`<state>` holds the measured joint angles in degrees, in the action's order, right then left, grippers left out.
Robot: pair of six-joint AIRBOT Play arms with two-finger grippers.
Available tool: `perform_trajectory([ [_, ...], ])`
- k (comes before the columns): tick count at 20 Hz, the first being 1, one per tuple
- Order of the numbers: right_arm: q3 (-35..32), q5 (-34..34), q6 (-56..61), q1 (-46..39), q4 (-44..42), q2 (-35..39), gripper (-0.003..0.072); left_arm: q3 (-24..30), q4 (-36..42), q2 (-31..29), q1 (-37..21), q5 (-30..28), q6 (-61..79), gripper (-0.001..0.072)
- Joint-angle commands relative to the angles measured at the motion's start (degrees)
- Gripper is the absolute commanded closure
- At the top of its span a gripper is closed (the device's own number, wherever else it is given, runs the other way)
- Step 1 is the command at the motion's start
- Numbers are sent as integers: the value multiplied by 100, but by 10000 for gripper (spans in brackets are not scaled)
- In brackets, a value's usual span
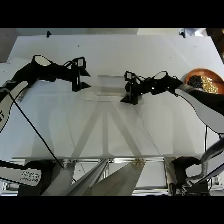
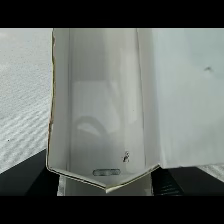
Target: Fold the box and place the chain.
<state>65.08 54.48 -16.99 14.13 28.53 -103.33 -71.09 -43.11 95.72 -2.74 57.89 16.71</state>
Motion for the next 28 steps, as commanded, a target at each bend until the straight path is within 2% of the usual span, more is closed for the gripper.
perform_trajectory([
  [1,4,-2,7,2,-2,-2,226,2,-557,4,157,116,129,135],
  [9,4,0,7,2,-4,-2,226,2,-553,339,643,243,490,136],
  [18,4,-2,7,2,-2,-2,226,2,-562,354,678,448,494,162],
  [19,4,-2,7,2,-4,-2,226,2,-560,354,678,442,496,250],
  [20,4,-2,7,2,-2,-2,226,2,-560,354,678,444,498,420],
  [21,4,-2,7,2,-4,-2,226,2,-560,354,678,442,518,517],
  [26,4,-2,7,2,-4,-2,226,4,-555,354,678,369,516,511],
  [28,4,-2,7,2,-2,-2,226,2,-568,354,675,391,516,461],
])
